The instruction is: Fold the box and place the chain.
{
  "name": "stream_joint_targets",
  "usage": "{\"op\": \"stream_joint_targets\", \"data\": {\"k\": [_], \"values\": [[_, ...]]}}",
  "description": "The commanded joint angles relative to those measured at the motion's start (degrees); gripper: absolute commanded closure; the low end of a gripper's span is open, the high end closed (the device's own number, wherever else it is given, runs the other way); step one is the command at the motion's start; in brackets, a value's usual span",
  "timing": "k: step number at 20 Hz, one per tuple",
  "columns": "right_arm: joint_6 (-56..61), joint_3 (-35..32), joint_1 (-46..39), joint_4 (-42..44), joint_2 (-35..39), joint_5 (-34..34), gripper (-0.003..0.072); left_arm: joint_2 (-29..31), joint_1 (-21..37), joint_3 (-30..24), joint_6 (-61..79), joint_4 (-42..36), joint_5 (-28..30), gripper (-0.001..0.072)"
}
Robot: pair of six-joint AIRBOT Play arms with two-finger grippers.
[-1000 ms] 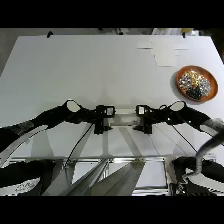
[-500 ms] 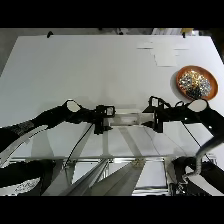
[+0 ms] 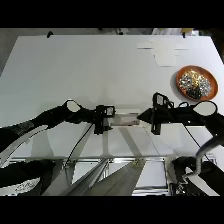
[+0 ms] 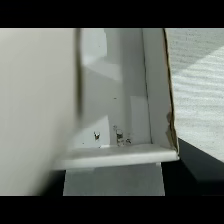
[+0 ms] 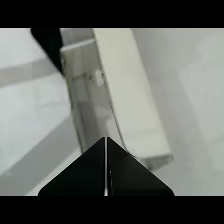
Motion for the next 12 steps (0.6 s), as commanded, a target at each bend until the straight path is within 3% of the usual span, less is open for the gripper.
{"op": "stream_joint_targets", "data": {"k": [1,4,12], "values": [[0.2,0.1,6.0,9.0,-2.9,-16.7,0.0669,0.0,0.0,0.0,0.0,0.0,0.0,0.0499],[1.1,0.1,8.0,12.3,-7.4,-26.4,0.0669,0.0,0.0,0.0,0.0,0.0,0.0,0.0499],[10.3,0.1,8.0,5.4,-15.8,-27.3,0.0670,0.0,0.0,0.0,0.0,0.0,0.0,0.0499]]}}
